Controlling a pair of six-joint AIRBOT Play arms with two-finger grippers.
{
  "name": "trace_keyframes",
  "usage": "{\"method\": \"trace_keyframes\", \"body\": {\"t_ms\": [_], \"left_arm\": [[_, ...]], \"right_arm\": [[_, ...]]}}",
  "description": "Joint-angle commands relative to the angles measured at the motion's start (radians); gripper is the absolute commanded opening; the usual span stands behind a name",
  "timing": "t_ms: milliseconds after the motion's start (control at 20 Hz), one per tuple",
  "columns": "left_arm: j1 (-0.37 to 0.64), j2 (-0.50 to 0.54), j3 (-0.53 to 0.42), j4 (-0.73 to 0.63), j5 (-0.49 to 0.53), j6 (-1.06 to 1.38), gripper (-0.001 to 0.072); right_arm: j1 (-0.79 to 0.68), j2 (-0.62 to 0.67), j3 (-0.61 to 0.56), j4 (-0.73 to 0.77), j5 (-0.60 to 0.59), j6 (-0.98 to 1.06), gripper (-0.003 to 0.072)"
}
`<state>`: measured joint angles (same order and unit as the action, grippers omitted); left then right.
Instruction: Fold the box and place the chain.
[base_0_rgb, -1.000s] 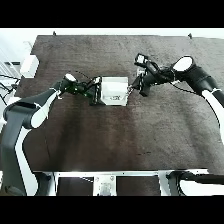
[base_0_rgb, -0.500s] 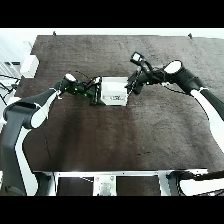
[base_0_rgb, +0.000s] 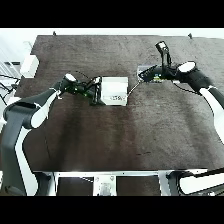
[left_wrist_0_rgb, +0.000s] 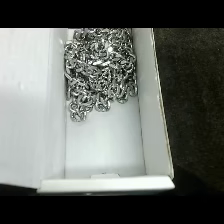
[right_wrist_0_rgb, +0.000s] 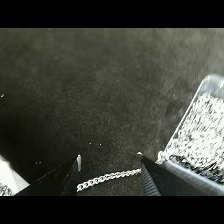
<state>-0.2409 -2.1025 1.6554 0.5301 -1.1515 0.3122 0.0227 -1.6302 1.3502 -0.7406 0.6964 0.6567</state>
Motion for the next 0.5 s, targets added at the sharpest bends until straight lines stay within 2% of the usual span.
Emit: {"method": "trace_keyframes", "body": {"t_ms": [0,150,450], "left_arm": [[0.000,0.000,0.000,0.000,0.000,0.000,0.0420],[0.000,0.000,0.000,0.000,0.000,0.000,0.0420],[0.000,0.000,0.000,0.000,0.000,0.000,0.0420]], "right_arm": [[0.003,-0.075,0.000,0.008,-0.104,0.150,0.0465],[0.010,-0.131,0.002,0.008,-0.167,0.188,0.0466],[0.010,-0.184,0.008,0.008,-0.174,0.232,0.0467]]}}
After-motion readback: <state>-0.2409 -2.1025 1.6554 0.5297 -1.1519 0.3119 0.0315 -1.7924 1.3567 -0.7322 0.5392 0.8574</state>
